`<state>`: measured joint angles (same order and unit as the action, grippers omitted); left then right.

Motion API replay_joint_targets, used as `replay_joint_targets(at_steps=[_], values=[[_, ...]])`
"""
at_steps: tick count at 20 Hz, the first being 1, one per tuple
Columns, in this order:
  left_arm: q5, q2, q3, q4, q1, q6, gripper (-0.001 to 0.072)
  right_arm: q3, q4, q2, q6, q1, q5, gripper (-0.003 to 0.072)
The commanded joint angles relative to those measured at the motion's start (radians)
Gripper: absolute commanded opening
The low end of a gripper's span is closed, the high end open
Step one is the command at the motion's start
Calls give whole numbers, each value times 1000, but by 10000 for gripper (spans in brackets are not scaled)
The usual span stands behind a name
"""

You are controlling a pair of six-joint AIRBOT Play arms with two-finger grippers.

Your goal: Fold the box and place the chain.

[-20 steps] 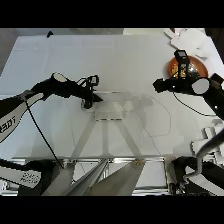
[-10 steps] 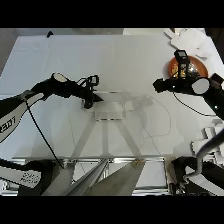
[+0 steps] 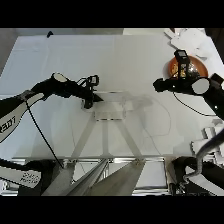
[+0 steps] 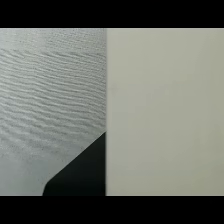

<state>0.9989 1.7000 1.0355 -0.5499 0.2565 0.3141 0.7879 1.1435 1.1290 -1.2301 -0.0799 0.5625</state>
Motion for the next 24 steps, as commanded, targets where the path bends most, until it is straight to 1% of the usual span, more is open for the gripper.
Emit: replay_joint_targets(at_steps=[1, 3, 4, 6, 7, 8, 9, 10, 12, 13, 14, 16, 18, 21, 24], values=[[0, -1, -1, 0, 0, 0, 12, 1, -8, -1, 0, 0, -108, 458], [0, -1, 0, 0, 0, 0, 12, 1, -8, -1, -1, 0, -148, 458], [0, -1, 0, 0, 0, 0, 12, 1, -25, -1, -3, 0, -142, 459], [0, -1, 0, 0, 0, 0, 12, 1, -121, -1, -27, 0, -89, 458], [0, -1, 0, 0, 0, 0, 12, 2, -151, -2, -25, 0, -52, 446], [0, -1, 0, 0, 0, 0, 12, 2, -154, -5, -14, 0, -14, 344], [0, -1, 0, 0, 0, 0, 12, 2, -152, -9, 21, 0, 32, 277], [0, -1, 0, 0, 0, 0, 12, 2, -154, -14, 108, 0, 79, 304], [0, -1, 0, 0, 0, 0, 12, 2, -157, -35, 278, 0, 184, 543], [0, -1, 0, 0, 0, 0, 12, 2, -172, -53, 351, 3, 235, 608], [0, -1, 0, 0, 0, 0, 12, 2, -187, -72, 417, 13, 278, 637], [0, -1, 0, 0, 0, 0, 12, 2, -223, -110, 587, 61, 351, 685], [0, -1, -1, 0, 0, 0, 12, 2, -252, -135, 702, 131, 380, 698], [0, -1, 0, 0, 0, 0, 12, 2, -252, -154, 796, 241, 381, 698], [0, -1, -1, 0, 0, 0, 12, 2, -253, -155, 805, 296, 396, 695]])
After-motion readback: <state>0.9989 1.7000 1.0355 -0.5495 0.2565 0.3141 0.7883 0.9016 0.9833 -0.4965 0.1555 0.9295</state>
